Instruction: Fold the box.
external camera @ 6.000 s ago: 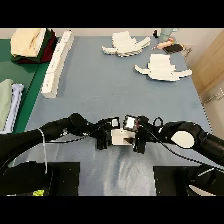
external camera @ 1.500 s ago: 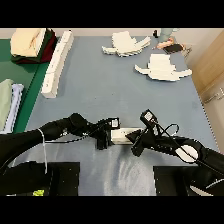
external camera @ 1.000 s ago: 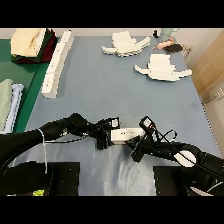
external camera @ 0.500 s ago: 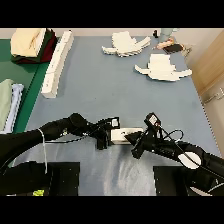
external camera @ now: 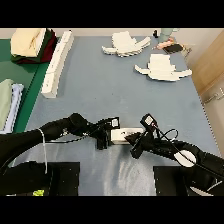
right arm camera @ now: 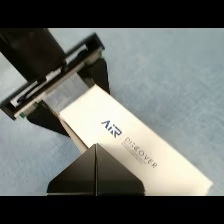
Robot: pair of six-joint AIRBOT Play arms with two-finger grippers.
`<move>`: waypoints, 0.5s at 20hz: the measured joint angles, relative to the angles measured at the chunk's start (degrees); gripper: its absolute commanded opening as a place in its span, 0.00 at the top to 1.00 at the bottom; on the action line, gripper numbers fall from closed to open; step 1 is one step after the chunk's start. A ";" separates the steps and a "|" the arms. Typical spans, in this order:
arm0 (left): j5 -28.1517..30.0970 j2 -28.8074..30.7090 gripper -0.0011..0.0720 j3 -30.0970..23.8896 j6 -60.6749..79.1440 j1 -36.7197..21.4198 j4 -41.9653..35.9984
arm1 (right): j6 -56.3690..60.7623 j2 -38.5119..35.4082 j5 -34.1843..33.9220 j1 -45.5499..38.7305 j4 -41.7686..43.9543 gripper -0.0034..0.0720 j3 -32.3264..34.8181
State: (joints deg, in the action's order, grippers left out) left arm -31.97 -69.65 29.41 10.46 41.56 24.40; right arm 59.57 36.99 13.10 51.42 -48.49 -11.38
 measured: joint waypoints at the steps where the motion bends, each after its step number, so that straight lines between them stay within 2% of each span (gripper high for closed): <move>1: 0.04 0.00 0.27 0.00 0.20 0.00 0.09 | 0.00 0.74 0.11 0.00 0.02 0.95 -0.07; 10: 0.07 0.00 0.27 0.00 0.20 0.02 0.15 | 0.00 4.96 1.88 -0.09 -0.20 0.95 -0.11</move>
State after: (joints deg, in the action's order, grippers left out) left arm -31.90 -69.65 29.41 10.66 41.58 24.56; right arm 59.57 41.95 14.98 51.33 -48.69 -11.49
